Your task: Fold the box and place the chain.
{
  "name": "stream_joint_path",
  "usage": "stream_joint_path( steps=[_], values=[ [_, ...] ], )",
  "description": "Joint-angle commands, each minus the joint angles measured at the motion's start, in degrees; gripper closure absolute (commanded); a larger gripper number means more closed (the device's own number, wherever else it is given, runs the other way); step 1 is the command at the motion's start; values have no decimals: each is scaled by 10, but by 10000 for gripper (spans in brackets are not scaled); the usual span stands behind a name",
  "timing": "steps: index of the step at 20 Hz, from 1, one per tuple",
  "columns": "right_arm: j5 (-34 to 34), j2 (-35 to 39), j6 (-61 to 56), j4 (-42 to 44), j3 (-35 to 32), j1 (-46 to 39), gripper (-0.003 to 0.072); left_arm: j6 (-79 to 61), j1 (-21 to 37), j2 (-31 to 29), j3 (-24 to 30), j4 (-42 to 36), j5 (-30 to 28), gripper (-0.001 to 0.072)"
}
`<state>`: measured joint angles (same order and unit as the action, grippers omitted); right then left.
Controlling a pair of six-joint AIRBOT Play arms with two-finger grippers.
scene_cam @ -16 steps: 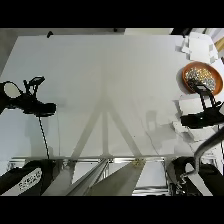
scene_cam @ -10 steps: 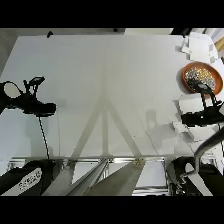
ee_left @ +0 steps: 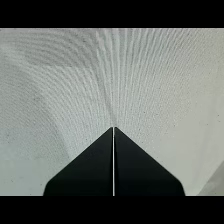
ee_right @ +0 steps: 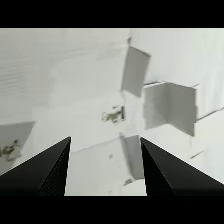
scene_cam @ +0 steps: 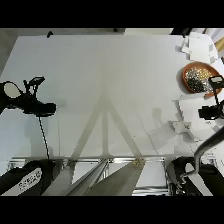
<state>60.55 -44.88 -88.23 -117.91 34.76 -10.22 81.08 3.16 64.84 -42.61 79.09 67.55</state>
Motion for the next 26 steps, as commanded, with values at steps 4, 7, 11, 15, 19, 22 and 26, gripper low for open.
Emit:
stream_joint_path(
  steps=[4,7,11,15,19,22,26],
  values=[
    [-97,-77,-12,-83,8,-126,218,0,0,0,0,0,0,699],
    [-90,-140,24,-89,45,-147,218,0,0,0,0,0,0,699],
    [-61,-210,68,-96,79,-170,218,0,0,0,0,0,0,699],
    [-53,-258,94,-96,79,-196,217,0,0,0,0,0,0,699],
    [-65,-291,92,-91,79,-226,280,0,0,0,0,0,0,699],
    [-97,-293,93,-79,79,-229,418,0,0,0,0,0,0,699],
    [-76,-293,97,-68,79,-229,665,0,0,0,0,0,0,699]
  ],
)
